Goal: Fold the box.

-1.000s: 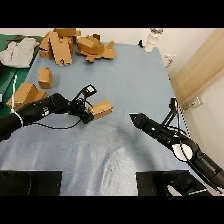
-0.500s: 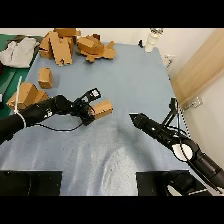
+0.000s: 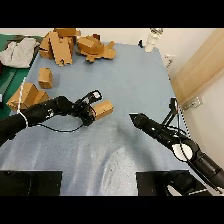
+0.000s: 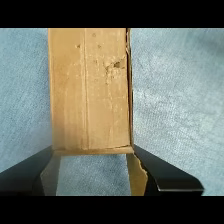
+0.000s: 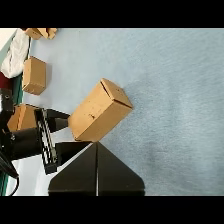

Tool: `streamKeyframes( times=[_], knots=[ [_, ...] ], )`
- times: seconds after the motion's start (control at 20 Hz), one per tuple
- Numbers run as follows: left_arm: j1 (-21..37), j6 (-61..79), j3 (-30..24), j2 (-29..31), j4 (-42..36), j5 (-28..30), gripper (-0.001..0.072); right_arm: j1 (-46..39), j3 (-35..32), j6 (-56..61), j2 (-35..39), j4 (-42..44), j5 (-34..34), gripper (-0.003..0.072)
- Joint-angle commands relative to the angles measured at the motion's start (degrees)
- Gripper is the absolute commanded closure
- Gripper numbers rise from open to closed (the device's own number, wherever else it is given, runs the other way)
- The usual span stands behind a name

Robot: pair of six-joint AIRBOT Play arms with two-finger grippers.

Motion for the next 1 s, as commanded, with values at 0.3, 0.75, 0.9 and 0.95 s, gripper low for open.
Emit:
streamKeyframes(
  times=[0.3, 0.75, 0.9, 0.95],
  knots=[
    [0.0, -0.3, 0.0, 1.5, -0.7, 1.8, 0.0258, 0.0, 0.0, 0.0, 0.0, -0.4, 0.1, 0.0686],
    [4.1, -9.4, 0.0, 1.9, -1.1, 11.9, 0.0259, 0.0, 0.0, 0.0, 0.0, -0.4, 0.1, 0.0686],
    [11.6, -12.7, -0.1, 1.9, -1.1, 11.7, 0.0258, 0.0, 0.0, 0.0, 0.0, -0.4, 0.1, 0.0686],
    [14.4, -13.9, -0.2, 1.9, -1.0, 11.5, 0.0259, 0.0, 0.0, 0.0, 0.0, -0.4, 0.2, 0.0686]
  ],
)
